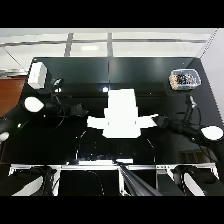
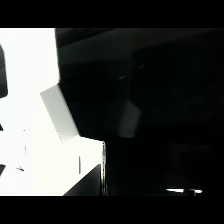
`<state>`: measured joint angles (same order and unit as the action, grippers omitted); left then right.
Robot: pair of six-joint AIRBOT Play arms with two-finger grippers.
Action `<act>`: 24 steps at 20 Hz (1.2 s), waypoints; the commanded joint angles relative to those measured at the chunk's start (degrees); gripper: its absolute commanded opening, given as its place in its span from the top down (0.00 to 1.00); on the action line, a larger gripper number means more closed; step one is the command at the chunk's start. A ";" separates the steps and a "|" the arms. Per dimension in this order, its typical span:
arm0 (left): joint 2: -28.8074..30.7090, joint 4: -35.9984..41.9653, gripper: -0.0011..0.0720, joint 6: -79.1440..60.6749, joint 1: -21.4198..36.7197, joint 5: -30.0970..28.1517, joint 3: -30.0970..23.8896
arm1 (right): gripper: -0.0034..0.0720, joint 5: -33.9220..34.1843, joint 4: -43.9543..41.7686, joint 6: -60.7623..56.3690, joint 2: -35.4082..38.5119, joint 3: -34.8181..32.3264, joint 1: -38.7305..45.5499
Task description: Fold the box and place the chain.
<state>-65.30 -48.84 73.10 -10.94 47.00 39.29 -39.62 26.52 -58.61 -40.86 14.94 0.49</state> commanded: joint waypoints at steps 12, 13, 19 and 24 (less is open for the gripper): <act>-35.63 27.41 0.15 -21.03 -3.28 31.98 23.30 | 0.93 5.18 -1.01 -0.31 0.81 -2.27 -9.22; -36.57 26.93 0.32 -22.80 -3.26 35.08 24.37 | 0.93 5.09 -1.01 -0.31 0.81 -2.27 -9.22; -37.31 16.04 0.62 -27.82 -4.94 37.94 27.65 | 0.93 4.90 -0.98 -0.28 0.81 -2.29 -9.22; -39.89 15.56 0.62 -28.00 -7.04 39.58 29.81 | 0.93 4.90 -0.96 -0.31 0.81 -2.29 -9.22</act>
<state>-103.77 -31.94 45.63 -16.82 85.10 67.70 -34.74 25.58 -58.87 -40.07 12.67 -8.69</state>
